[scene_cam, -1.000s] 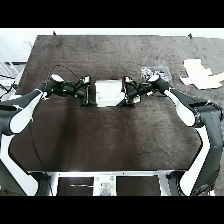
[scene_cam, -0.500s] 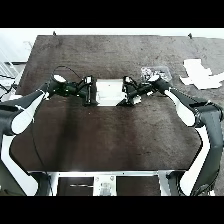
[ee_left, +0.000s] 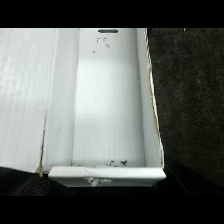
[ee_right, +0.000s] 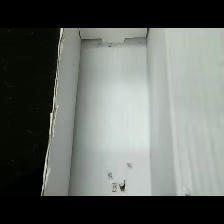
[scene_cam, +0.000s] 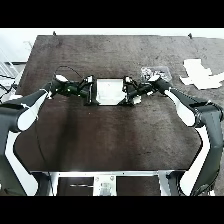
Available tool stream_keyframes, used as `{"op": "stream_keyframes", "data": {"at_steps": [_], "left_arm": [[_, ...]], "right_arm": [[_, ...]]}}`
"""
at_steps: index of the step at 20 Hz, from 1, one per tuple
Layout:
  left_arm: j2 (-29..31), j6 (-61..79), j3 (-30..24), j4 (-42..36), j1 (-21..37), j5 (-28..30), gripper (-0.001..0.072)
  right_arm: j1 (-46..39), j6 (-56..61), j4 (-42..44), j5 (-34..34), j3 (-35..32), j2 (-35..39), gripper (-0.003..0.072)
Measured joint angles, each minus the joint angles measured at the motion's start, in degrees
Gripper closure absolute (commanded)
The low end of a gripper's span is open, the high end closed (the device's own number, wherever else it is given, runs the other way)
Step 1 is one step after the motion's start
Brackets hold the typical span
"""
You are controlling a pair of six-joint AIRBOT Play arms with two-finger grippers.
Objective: Fold the box and place the chain.
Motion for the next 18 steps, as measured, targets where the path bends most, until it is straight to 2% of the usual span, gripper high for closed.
{"op": "stream_keyframes", "data": {"at_steps": [11, 12, 13, 18], "left_arm": [[-1.31, 1.31, 0.48, 0.39, -1.05, 0.22, -0.0011], [-1.36, 1.42, 0.48, 0.39, -1.11, 0.22, 0.0063], [-1.4, 1.44, 0.48, 0.39, -1.16, 0.28, 0.0088], [-1.44, 2.14, 0.48, 0.42, -1.22, 0.31, 0.0088]], "right_arm": [[0.0, -0.04, -0.07, 0.02, 0.0, 0.0, 0.0101], [0.0, -0.04, -0.07, 0.04, 0.0, 0.0, 0.0101], [0.0, -0.07, -0.09, 0.04, 0.0, 0.0, 0.01], [0.0, -0.04, -0.09, 0.04, 0.02, 0.0, 0.0101]]}}
